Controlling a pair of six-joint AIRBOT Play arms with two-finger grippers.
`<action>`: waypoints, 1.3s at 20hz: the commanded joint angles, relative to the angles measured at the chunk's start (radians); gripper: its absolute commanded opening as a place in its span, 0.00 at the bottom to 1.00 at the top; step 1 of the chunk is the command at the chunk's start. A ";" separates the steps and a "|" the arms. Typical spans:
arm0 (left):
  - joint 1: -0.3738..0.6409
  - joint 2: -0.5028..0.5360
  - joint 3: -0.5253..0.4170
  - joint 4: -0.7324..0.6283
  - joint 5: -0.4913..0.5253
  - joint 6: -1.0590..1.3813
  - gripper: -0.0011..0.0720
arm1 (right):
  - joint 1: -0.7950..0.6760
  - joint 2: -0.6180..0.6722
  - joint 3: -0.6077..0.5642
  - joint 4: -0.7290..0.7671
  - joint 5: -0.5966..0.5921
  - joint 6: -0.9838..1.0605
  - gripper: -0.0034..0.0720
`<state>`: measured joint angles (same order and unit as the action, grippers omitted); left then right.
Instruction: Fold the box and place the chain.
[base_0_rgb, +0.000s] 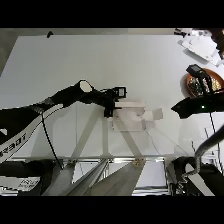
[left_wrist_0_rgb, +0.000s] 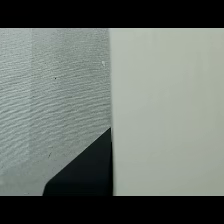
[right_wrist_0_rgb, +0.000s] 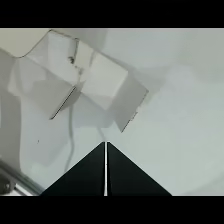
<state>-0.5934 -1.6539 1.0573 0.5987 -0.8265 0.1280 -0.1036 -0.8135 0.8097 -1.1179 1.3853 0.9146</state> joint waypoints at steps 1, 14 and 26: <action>0.000 -0.001 -0.001 0.000 0.000 0.000 0.03 | 0.035 0.016 0.064 0.018 0.105 -0.211 0.05; 0.000 -0.001 -0.001 0.000 0.000 0.000 0.03 | 0.890 0.177 -0.277 -0.577 -0.380 0.050 0.05; -0.001 -0.001 -0.001 0.000 0.000 0.000 0.03 | 0.828 -0.014 -0.460 -0.465 -0.809 0.018 1.00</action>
<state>-0.5934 -1.6539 1.0569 0.5987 -0.8268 0.1276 0.7383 -0.7696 0.3630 -1.6218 0.6731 0.9321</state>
